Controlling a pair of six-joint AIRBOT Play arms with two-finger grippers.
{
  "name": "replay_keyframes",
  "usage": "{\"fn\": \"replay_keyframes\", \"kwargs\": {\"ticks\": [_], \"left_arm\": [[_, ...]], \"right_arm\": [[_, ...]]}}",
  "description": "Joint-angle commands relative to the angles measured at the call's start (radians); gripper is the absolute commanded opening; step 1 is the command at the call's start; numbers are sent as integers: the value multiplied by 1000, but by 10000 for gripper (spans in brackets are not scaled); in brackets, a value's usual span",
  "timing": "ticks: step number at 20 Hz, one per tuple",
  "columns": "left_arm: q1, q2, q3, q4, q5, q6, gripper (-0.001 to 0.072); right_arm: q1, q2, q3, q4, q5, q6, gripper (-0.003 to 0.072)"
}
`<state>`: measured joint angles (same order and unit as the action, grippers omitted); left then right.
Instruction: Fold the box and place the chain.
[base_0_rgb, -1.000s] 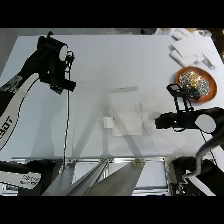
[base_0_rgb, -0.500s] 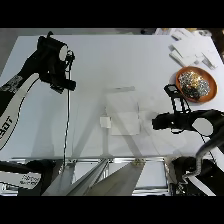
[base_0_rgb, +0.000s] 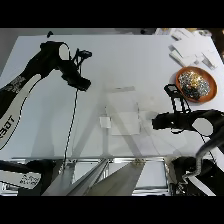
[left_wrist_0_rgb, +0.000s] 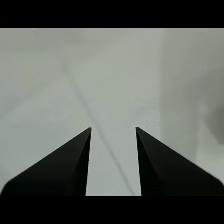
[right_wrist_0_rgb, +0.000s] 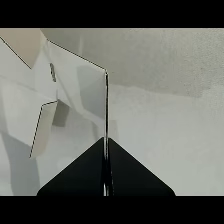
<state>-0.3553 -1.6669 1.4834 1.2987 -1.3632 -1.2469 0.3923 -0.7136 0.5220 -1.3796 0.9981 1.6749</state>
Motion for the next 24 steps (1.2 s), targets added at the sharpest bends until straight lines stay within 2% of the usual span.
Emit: {"fn": "replay_keyframes", "kwargs": {"ticks": [1,3,5,7,10,14,17,19,22,24], "left_arm": [[7,-4,-64,-446,25,468,424],[26,-11,-96,-607,-33,576,510],[39,-27,-126,-690,-68,637,516],[35,-53,-149,-695,-74,653,516],[36,-108,-156,-789,-140,709,514],[28,-150,-156,-789,-133,732,509],[8,-165,-156,-755,-133,762,430],[-5,-178,-161,-732,-128,771,429],[-24,-200,-165,-728,-89,779,385],[-35,-203,-165,-727,-38,780,309]], "right_arm": [[1,1,0,0,0,0,19],[1,1,0,0,0,0,19],[1,1,0,0,0,0,19],[1,1,0,1,0,0,19],[1,1,0,1,0,0,19],[1,1,0,4,0,0,19],[1,1,0,8,0,0,19],[1,1,0,17,0,0,19],[1,1,0,19,0,0,19],[1,1,0,19,0,0,19]]}}
